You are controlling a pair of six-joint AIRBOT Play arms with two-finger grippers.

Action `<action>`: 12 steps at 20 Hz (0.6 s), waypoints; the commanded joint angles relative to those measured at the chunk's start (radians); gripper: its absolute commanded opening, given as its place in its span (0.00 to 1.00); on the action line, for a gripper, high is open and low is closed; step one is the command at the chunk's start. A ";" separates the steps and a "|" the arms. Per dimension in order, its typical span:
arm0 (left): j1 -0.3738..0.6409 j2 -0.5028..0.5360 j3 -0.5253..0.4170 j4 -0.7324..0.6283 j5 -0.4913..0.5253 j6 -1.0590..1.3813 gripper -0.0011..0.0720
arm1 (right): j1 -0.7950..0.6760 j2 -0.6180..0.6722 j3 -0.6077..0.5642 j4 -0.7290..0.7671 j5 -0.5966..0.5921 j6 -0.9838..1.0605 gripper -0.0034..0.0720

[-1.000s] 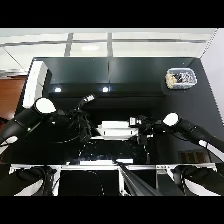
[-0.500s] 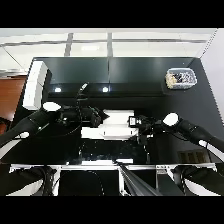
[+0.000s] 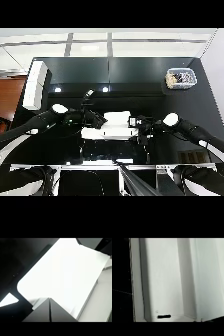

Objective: Fold the box and place the chain.

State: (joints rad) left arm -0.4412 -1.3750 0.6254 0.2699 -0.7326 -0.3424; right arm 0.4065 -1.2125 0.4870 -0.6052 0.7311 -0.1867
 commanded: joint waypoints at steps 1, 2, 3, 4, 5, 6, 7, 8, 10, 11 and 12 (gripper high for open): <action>-0.010 -0.017 0.006 0.034 -0.010 -0.003 0.05 | 0.001 0.000 0.001 0.003 -0.002 0.003 0.22; 0.001 -0.011 0.019 0.059 -0.026 -0.019 0.05 | 0.001 0.000 0.001 0.003 -0.002 0.003 0.22; 0.016 0.005 0.038 0.092 -0.050 -0.058 0.05 | 0.001 0.000 0.001 0.003 -0.002 0.003 0.22; 0.035 0.035 0.057 0.136 -0.070 -0.101 0.05 | 0.001 0.000 0.001 0.003 -0.002 0.003 0.22; 0.056 0.082 0.072 0.194 -0.076 -0.140 0.05 | 0.001 0.000 0.001 0.003 -0.002 0.003 0.22; 0.079 0.143 0.080 0.254 -0.075 -0.166 0.05 | 0.001 0.000 0.001 0.003 -0.002 0.003 0.22; 0.106 0.206 0.080 0.304 -0.076 -0.180 0.05 | 0.001 0.000 0.001 0.003 -0.002 0.003 0.22; 0.138 0.276 0.078 0.365 -0.077 -0.219 0.05 | 0.000 0.000 0.001 0.003 -0.002 0.003 0.22; 0.197 0.403 0.064 0.449 -0.103 -0.269 0.05 | 0.001 0.000 0.001 0.003 -0.002 0.003 0.22; 0.224 0.467 0.039 0.459 -0.117 -0.267 0.05 | 0.001 0.000 0.001 0.003 -0.002 0.003 0.22; 0.245 0.524 0.000 0.454 -0.120 -0.267 0.05 | 0.001 0.000 0.001 0.003 -0.002 0.003 0.22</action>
